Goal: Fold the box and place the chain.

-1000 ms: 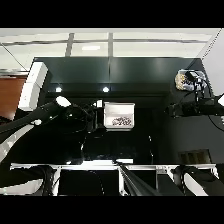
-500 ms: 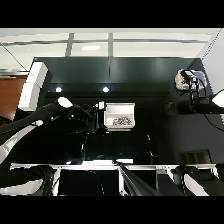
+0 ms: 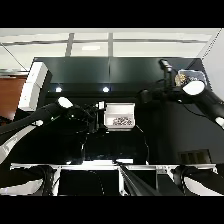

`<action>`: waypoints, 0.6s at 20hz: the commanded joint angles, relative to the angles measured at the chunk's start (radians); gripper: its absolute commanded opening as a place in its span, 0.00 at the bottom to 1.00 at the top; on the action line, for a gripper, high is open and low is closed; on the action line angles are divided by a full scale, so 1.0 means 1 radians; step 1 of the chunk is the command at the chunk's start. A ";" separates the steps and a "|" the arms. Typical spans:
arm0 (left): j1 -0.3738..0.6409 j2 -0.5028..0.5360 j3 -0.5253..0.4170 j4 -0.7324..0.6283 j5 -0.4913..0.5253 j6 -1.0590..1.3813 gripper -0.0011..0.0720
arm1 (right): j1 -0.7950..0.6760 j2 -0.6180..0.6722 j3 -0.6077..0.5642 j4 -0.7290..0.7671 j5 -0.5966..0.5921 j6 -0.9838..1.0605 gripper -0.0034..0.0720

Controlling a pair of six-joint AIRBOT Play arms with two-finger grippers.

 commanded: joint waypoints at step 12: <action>0.000 0.000 0.003 0.000 0.003 0.000 0.56 | 0.113 -0.080 0.043 -0.095 0.254 -0.722 0.88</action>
